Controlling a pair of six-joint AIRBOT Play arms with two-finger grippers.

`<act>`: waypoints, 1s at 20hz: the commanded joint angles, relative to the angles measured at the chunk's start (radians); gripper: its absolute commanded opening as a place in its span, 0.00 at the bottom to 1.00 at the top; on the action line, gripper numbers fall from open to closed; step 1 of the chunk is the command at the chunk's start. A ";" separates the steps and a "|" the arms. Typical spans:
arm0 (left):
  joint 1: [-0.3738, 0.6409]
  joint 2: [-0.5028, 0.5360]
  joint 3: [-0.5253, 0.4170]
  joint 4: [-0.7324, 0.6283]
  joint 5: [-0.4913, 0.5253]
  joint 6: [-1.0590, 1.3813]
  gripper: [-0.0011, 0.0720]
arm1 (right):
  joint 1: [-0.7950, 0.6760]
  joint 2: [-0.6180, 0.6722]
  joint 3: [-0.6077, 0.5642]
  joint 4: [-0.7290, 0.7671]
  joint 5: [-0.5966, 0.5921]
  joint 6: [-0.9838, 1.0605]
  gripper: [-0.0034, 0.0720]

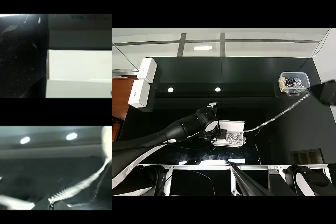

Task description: Fold the box and place the chain.

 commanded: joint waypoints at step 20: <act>0.000 0.000 0.000 0.000 0.000 0.000 0.06 | 0.665 -0.232 -0.463 0.385 -0.496 -0.024 0.07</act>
